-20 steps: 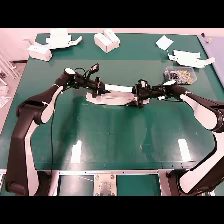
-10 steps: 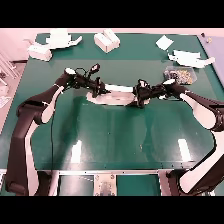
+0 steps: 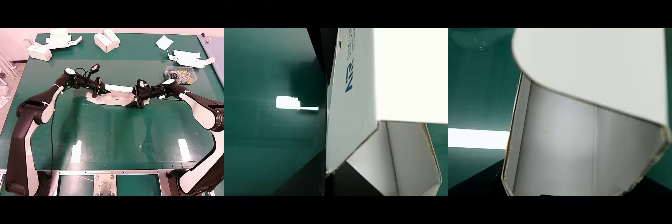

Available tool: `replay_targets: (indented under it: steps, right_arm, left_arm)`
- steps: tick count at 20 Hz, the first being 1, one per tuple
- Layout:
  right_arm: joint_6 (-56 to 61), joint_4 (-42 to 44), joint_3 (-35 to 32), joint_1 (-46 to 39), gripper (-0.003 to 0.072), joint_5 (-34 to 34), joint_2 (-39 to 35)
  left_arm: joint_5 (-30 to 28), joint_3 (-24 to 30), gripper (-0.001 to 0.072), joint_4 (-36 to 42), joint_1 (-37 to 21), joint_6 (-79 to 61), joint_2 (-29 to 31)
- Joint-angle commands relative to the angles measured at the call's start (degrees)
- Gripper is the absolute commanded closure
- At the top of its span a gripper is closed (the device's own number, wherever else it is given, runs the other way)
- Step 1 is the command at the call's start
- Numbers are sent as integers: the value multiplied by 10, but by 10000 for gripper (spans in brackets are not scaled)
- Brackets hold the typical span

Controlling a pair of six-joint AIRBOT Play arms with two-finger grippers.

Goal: Fold the box and place the chain.

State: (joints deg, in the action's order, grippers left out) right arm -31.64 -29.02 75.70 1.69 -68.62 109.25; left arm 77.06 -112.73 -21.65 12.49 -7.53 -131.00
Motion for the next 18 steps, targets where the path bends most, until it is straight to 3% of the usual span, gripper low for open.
replay_targets:
  steps: [1,2,3,18]
  right_arm:
    - [-1,11,0,2,52,0,1]
    - [-1,14,0,2,103,0,1]
    - [-1,14,0,2,106,0,1]
    - [-1,14,0,1,106,0,1]
  left_arm:
    - [0,0,688,0,0,0,0]
    - [0,0,688,0,0,0,0]
    - [0,0,688,0,0,0,0]
    - [0,0,688,1,0,0,0]
